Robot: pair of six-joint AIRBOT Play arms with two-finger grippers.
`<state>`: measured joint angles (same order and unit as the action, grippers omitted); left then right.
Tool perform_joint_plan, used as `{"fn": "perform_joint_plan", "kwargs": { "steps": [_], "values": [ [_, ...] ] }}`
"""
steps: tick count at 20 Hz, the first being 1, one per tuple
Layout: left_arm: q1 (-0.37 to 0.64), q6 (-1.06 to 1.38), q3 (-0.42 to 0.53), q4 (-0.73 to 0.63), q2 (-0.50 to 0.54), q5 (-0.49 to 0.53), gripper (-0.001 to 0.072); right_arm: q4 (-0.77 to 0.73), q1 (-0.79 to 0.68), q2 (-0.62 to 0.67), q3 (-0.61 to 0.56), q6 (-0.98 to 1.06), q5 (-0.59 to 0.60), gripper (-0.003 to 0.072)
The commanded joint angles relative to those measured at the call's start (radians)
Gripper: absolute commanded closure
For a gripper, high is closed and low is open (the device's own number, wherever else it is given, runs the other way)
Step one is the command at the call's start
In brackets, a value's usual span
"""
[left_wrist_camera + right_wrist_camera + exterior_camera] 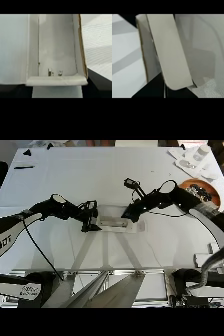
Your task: Fold the box and place the chain.
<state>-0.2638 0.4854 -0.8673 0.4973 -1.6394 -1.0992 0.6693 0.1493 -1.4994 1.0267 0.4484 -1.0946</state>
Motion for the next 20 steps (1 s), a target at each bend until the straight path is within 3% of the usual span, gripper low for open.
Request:
{"fn": "perform_joint_plan", "kwargs": {
  "steps": [1,4,9,14,20],
  "values": [
    [0.0,0.0,0.0,0.0,-0.001,0.0,0.0392,-0.013,0.0,-0.054,0.033,-0.011,0.117,0.0682],
    [0.0,0.0,0.0,0.0,-0.001,0.0,0.0392,-0.019,0.0,-0.096,0.033,-0.008,0.194,0.0682],
    [0.0,0.0,0.0,0.0,-0.001,0.0,0.0392,-0.021,0.0,-0.107,0.033,-0.008,0.185,0.0682],
    [0.0,0.001,0.0,0.0,-0.001,0.0,0.0392,-0.018,0.0,-0.092,0.033,-0.008,0.07,0.068],
    [0.0,0.0,0.0,0.0,-0.001,0.0,0.0392,-0.018,0.0,0.024,0.033,0.0,-0.087,0.0676]
  ]
}}
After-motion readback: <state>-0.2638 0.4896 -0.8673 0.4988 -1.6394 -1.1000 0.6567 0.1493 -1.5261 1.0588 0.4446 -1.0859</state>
